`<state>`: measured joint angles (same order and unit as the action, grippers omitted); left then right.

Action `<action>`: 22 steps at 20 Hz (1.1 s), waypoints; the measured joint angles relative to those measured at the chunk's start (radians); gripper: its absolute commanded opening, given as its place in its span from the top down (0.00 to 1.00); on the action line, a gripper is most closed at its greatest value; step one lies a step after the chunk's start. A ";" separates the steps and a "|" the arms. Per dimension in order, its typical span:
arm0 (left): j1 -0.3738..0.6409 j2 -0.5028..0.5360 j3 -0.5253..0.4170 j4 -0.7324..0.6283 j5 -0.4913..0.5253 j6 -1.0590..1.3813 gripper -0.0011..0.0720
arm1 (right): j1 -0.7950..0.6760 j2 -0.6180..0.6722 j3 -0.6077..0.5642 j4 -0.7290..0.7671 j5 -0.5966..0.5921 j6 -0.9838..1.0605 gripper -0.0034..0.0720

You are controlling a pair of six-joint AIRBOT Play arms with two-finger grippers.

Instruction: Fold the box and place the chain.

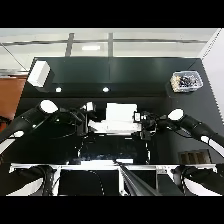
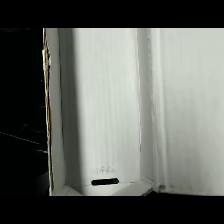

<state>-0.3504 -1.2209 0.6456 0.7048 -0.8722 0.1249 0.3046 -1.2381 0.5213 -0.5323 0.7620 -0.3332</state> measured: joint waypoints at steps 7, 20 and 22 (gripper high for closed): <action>-0.056 -0.047 0.014 -0.047 0.023 0.087 0.13 | 0.000 0.000 0.000 0.000 0.000 0.000 0.40; -0.105 -0.056 0.016 -0.077 0.033 0.045 0.62 | 0.000 0.000 0.000 0.000 0.000 0.000 0.40; -0.106 -0.056 0.016 -0.077 0.033 0.044 0.61 | 0.000 0.000 0.000 0.000 0.000 0.000 0.40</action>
<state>-0.4564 -1.2770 0.6617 0.6277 -0.8391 0.1692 0.3046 -1.2381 0.5213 -0.5323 0.7624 -0.3332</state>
